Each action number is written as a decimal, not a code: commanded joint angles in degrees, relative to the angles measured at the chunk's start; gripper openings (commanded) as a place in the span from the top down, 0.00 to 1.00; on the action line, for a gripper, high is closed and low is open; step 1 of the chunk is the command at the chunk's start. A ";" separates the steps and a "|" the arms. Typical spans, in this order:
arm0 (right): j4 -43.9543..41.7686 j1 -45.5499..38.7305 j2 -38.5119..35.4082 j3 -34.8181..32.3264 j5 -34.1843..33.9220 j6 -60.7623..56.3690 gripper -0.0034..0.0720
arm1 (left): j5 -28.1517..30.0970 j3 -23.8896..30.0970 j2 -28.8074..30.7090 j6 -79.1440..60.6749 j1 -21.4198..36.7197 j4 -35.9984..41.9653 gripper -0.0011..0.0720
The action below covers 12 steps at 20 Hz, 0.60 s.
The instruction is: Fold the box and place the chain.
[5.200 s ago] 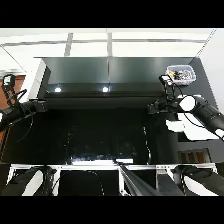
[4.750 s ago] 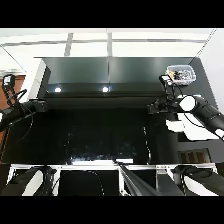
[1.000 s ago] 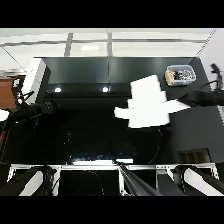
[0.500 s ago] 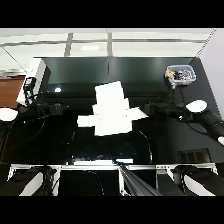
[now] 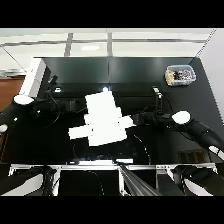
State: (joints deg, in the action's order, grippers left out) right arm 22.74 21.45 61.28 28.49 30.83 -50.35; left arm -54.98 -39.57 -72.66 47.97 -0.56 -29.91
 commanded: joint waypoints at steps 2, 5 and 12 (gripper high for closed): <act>-0.11 0.76 -0.04 -0.20 -1.01 0.00 0.93 | -16.41 -7.10 -12.92 -3.91 -0.76 4.02 0.02; -0.09 0.76 -0.04 -0.20 -1.07 0.00 0.93 | -24.28 -12.26 -18.95 -6.27 -3.13 2.51 0.04; 0.24 0.76 -0.04 -0.20 -0.46 0.02 0.93 | -36.92 -23.63 -28.70 -9.18 -8.79 -5.79 0.73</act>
